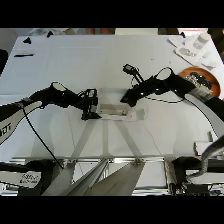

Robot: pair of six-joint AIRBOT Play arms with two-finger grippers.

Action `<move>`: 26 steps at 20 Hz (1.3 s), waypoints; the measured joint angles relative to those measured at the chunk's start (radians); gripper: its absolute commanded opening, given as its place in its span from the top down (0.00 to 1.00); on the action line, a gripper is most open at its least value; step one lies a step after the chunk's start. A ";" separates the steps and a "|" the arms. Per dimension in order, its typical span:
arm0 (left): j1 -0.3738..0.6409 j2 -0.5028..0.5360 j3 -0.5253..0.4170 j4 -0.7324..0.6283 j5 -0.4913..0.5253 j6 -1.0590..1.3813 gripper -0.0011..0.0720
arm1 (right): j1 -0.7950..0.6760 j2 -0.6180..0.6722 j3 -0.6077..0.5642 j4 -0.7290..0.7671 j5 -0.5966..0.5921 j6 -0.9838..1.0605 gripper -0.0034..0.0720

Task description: Fold the box and place the chain.

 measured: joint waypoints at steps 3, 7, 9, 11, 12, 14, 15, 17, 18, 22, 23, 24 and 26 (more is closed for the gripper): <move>0.000 0.000 0.000 0.000 0.000 -0.001 0.55 | 0.000 0.063 0.000 0.004 0.085 0.005 0.94; 0.000 0.000 0.000 -0.001 0.000 -0.003 0.55 | 0.000 0.153 -0.003 -0.051 0.168 0.032 0.94; 0.000 0.000 0.000 -0.001 0.000 -0.003 0.55 | 0.000 0.193 -0.020 -0.119 0.182 0.040 0.85; 0.000 0.000 0.000 -0.001 0.000 -0.003 0.55 | 0.000 0.218 -0.051 -0.194 0.180 0.044 0.61; 0.000 0.000 0.000 -0.001 0.000 -0.003 0.55 | 0.000 0.225 -0.072 -0.231 0.170 0.035 0.56; 0.000 0.000 0.000 -0.001 0.000 -0.003 0.55 | 0.000 0.232 -0.118 -0.278 0.122 -0.019 0.56; 0.000 0.000 0.000 -0.001 0.000 -0.003 0.55 | 0.000 0.234 -0.139 -0.287 0.089 -0.065 0.56; 0.000 0.000 0.000 -0.001 0.000 -0.003 0.55 | 0.002 0.236 -0.167 -0.290 0.026 -0.164 0.56; 0.000 0.000 0.000 -0.001 0.000 -0.003 0.55 | 0.005 0.236 -0.175 -0.288 -0.005 -0.207 0.56; 0.000 0.000 0.000 -0.002 0.001 -0.003 0.55 | 0.043 0.226 -0.192 -0.283 -0.121 -0.330 0.56; 0.000 0.000 0.000 -0.002 0.000 -0.004 0.55 | 0.054 0.217 -0.193 -0.282 -0.138 -0.348 0.56; 0.000 0.000 0.000 -0.002 0.000 -0.004 0.55 | 0.063 0.204 -0.195 -0.283 -0.150 -0.362 0.56; 0.000 0.000 0.000 -0.002 0.000 -0.004 0.55 | 0.081 0.174 -0.196 -0.282 -0.162 -0.377 0.56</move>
